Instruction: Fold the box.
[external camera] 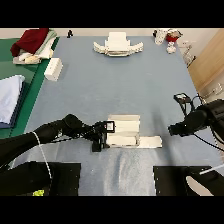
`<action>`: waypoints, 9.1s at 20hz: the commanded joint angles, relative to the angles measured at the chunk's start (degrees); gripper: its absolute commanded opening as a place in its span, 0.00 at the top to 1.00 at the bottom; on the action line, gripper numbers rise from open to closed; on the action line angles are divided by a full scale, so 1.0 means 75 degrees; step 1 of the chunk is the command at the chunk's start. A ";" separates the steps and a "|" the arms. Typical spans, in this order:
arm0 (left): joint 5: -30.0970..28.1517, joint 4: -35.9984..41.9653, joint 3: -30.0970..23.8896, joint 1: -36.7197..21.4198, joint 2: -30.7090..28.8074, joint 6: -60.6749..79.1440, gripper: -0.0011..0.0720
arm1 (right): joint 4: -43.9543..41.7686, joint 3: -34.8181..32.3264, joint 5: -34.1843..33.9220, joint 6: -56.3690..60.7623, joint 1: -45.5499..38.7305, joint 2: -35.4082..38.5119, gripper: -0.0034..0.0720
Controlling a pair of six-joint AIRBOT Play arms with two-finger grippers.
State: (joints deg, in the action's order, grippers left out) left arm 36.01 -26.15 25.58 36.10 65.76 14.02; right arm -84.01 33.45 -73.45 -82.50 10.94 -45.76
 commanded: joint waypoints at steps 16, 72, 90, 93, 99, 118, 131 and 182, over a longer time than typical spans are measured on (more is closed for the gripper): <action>-0.0003 0.0000 0.0003 0.0000 0.0000 0.0006 0.35 | -0.5896 -0.1851 0.0650 -0.1953 -0.1649 -0.0650 0.95; -0.0003 0.0000 0.0003 0.0000 0.0000 0.0006 0.35 | -0.0918 0.1973 0.1180 0.5948 0.4989 -0.3713 0.95; -0.0003 0.0000 0.0003 0.0000 0.0000 0.0006 0.35 | 0.0382 0.2943 -0.1250 0.5272 0.4436 -0.1478 0.87; -0.0003 -0.0003 0.0003 0.0000 0.0000 0.0006 0.35 | 0.0399 0.2649 -0.1326 0.4176 0.3142 -0.1795 0.95; -0.0003 0.0000 0.0003 0.0000 0.0000 0.0006 0.35 | -0.2731 0.2579 0.0600 0.0796 0.0592 -0.3707 0.95; -0.0003 0.0000 0.0003 0.0000 0.0000 0.0006 0.35 | -0.5339 0.1912 0.0906 -0.4497 0.2428 -0.2932 0.95; -0.0003 -0.0003 0.0003 0.0000 0.0000 0.0006 0.35 | -0.3952 -0.0353 0.4505 -0.4913 0.4884 -0.0099 0.95; -0.0003 0.0000 0.0003 0.0000 0.0000 0.0006 0.35 | -0.2011 -0.1026 0.5654 -0.7326 0.5846 0.0146 0.58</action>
State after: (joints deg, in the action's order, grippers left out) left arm 36.01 -26.17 25.58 36.07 65.76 14.11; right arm -98.17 25.69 -30.63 -137.45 54.70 -44.64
